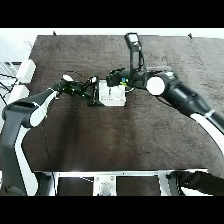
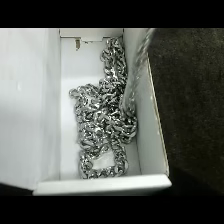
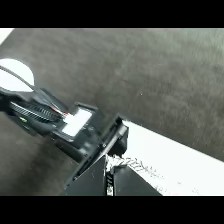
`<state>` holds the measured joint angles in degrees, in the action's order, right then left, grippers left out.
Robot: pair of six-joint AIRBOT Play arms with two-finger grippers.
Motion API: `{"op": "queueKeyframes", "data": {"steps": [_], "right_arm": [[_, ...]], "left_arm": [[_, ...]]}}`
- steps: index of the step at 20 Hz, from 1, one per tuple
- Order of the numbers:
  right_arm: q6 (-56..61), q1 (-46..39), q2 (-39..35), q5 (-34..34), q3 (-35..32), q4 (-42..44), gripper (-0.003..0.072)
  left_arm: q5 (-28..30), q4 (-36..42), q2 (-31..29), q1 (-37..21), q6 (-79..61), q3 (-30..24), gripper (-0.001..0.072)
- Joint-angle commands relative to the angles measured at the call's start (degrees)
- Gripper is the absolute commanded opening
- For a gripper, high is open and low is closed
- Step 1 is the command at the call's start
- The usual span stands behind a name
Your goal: Fold the box and place the chain.
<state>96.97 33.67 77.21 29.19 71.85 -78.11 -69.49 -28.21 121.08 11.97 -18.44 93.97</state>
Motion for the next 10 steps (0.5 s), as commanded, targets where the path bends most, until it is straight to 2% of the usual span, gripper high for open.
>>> {"op": "queueKeyframes", "data": {"steps": [1, 3, 4, 5, 6, 8, 10], "right_arm": [[1.01, -0.09, 7.37, -3.74, -0.66, -0.04, 0.001], [1.01, -1.86, 13.27, -6.62, -1.03, -0.09, 0.0014], [1.01, -3.08, 15.45, -7.76, -1.03, -0.07, 0.0145], [1.03, -4.37, 16.31, -7.93, -0.98, 0.17, 0.035], [0.98, -5.4, 15.82, -7.39, -0.9, 0.26, 0.0429], [0.33, -7.56, 11.39, -2.89, -0.92, -0.2, 0.0426], [-1.03, -10.27, 5.07, 2.45, -1.88, -4.48, 0.0427]], "left_arm": [[0.04, -0.02, 0.0, 0.0, 0.0, 0.04, 0.0457], [0.02, -0.02, 0.0, 0.0, 0.0, 0.04, 0.0457], [0.04, -0.02, 0.0, 0.0, 0.0, 0.04, 0.0458], [0.04, -0.02, 0.0, 0.0, 0.0, 0.04, 0.0457], [0.04, -0.02, 0.0, 0.0, 0.0, 0.04, 0.0457], [0.02, -0.02, 0.0, 0.0, 0.0, 0.04, 0.0457], [0.0, -0.02, 0.0, 0.0, 0.0, 0.04, 0.0458]]}}
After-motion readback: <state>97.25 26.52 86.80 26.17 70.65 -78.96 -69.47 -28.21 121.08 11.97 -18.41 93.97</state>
